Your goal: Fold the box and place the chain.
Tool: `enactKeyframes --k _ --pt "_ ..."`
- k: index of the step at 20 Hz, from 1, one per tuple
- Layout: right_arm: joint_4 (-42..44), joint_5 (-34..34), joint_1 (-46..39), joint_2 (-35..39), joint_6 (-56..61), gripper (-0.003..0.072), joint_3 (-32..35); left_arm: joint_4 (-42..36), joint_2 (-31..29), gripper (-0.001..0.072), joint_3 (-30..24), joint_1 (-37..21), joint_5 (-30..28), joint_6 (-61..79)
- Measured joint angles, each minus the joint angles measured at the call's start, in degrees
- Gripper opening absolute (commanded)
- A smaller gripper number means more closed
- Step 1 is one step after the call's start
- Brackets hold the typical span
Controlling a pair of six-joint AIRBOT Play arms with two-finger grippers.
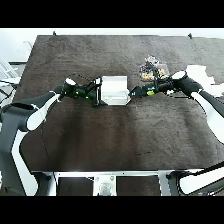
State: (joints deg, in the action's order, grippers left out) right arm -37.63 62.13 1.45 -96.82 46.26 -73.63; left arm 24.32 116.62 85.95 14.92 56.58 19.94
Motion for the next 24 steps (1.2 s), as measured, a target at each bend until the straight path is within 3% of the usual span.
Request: enactKeyframes --k 8,10,22,24 --pt "0.3 -2.0 2.8 -0.6 3.3 0.0552 -0.1 0.0 0.0 0.0310 0.0 0.0 0.0 0.0" --pt "0.6 -2.1 3.5 -0.7 4.3 0.0495 -0.2 0.0 0.0 0.0310 0.0 0.0 0.0 0.0" --pt "-0.5 -3.8 6.2 -0.8 8.8 0.0494 -1.6 0.0 0.0 0.0310 0.0 0.0 0.2 -0.1" --pt "-2.2 -3.9 6.3 -0.8 10.4 0.0463 -1.9 0.0 0.0 0.0310 0.0 0.0 0.2 0.0"
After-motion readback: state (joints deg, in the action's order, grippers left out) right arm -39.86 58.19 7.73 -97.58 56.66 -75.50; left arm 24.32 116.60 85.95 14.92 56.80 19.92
